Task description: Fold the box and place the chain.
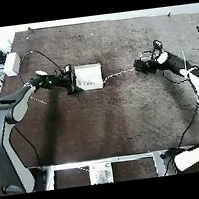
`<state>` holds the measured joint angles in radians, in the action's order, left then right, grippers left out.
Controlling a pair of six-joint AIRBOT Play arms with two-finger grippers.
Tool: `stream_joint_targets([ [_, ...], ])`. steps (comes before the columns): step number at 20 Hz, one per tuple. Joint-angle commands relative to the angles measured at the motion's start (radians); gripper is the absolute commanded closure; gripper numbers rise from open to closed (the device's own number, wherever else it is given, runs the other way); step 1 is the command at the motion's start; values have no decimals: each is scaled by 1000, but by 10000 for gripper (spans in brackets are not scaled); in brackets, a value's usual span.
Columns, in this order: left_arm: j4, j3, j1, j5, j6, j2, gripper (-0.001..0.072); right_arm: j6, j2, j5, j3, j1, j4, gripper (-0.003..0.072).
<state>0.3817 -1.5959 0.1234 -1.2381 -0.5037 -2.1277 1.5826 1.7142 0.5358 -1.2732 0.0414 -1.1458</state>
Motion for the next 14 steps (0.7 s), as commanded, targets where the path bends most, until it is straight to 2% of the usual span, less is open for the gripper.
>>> stream_joint_targets([
  [1, 0, -1, 0, 0, 0, 0, 359, 37, 16, -66, 0, 5, -3, 453],
  [4, 0, -1, 0, 0, 0, 0, 359, 64, 32, -126, 0, 1, 8, 453],
  [8, 0, -1, 0, 0, 0, 0, 359, 64, 72, -141, -8, -3, 52, 454],
  [10, 0, -1, 0, 0, 0, 0, 359, 64, 75, -196, -8, -13, 54, 456],
  [12, 0, -1, 0, 0, 0, 0, 359, 64, 75, -222, -13, -25, 58, 612],
  [14, 0, -1, 0, 0, 0, 0, 359, 64, 75, -222, -12, -32, 61, 610],
])
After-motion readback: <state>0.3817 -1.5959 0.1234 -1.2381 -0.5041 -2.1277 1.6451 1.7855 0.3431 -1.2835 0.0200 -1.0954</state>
